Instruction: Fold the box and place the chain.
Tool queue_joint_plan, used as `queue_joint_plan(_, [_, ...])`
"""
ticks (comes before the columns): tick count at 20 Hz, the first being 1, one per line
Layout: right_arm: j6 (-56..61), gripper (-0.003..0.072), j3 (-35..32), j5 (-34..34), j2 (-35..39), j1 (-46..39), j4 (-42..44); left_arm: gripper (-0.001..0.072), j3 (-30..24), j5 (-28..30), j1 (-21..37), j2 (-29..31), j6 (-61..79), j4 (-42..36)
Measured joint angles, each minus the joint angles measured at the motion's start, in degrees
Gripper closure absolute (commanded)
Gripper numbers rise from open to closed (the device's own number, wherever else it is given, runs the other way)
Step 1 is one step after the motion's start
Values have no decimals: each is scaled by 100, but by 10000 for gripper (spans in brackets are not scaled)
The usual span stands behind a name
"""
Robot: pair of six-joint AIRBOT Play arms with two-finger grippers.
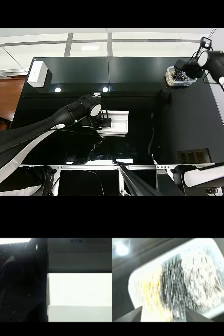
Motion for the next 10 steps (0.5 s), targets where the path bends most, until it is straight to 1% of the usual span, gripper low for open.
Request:
queue_joint_plan(1, [24, 154, 345, 160, -280, -103, 203, 682, 0, -4, 0, 0, 0, 2])
queue_joint_plan(2, [63, 154, 638, 308, -546, -188, 356, 682, 0, -7, 0, 0, 0, 2])
queue_joint_plan(4, [107, 155, 1021, 514, -914, -304, 555, 682, 0, -9, 0, 0, 0, 7])
queue_joint_plan(8, [151, 156, 1333, 710, -1309, -415, 750, 682, 0, -13, 0, 0, 0, 15])
queue_joint_plan(9, [155, 224, 1366, 726, -1364, -431, 763, 682, 0, -13, 0, 0, 0, 15])
queue_joint_plan(10, [160, 250, 1392, 758, -1416, -437, 776, 682, 0, -13, 0, 0, 0, 15])
